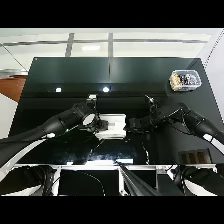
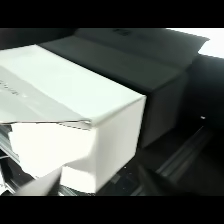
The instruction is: Fold the box and place the chain.
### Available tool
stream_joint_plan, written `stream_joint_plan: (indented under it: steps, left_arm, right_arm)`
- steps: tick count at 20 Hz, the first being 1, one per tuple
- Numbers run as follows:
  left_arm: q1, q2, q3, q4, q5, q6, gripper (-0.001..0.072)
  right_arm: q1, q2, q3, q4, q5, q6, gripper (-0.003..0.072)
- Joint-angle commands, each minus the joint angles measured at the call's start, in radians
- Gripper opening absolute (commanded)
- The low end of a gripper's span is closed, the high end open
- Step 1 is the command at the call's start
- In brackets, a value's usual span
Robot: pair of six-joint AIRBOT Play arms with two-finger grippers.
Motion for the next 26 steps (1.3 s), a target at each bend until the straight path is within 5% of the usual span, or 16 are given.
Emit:
stream_joint_plan:
  steps: [1, 7, 13, 18, 20, 26]
  left_arm:
    - [0.000, -0.001, 0.000, 0.000, 0.000, 0.001, 0.0032]
    - [0.000, -0.001, 0.000, 0.000, 0.000, 0.002, 0.0032]
    - [0.000, -0.001, 0.000, 0.000, 0.000, 0.002, 0.0032]
    - [0.000, -0.001, 0.000, 0.000, 0.000, 0.002, 0.0032]
    - [0.000, -0.001, 0.000, 0.000, -0.001, 0.003, 0.0032]
    - [0.000, -0.001, 0.000, 0.000, -0.001, 0.003, 0.0032]
  right_arm:
    - [0.029, -0.001, 0.016, -0.026, 0.009, 0.000, 0.0657]
    - [0.084, -0.008, 0.019, -0.053, 0.107, 0.057, 0.0587]
    - [0.218, -0.016, 0.077, -0.288, 0.204, 0.308, 0.0586]
    - [0.318, -0.090, 0.173, -0.488, 0.172, 0.505, 0.0585]
    - [0.340, -0.108, 0.199, -0.504, 0.165, 0.521, 0.0530]
    - [0.344, -0.109, 0.221, -0.513, 0.137, 0.541, 0.0530]
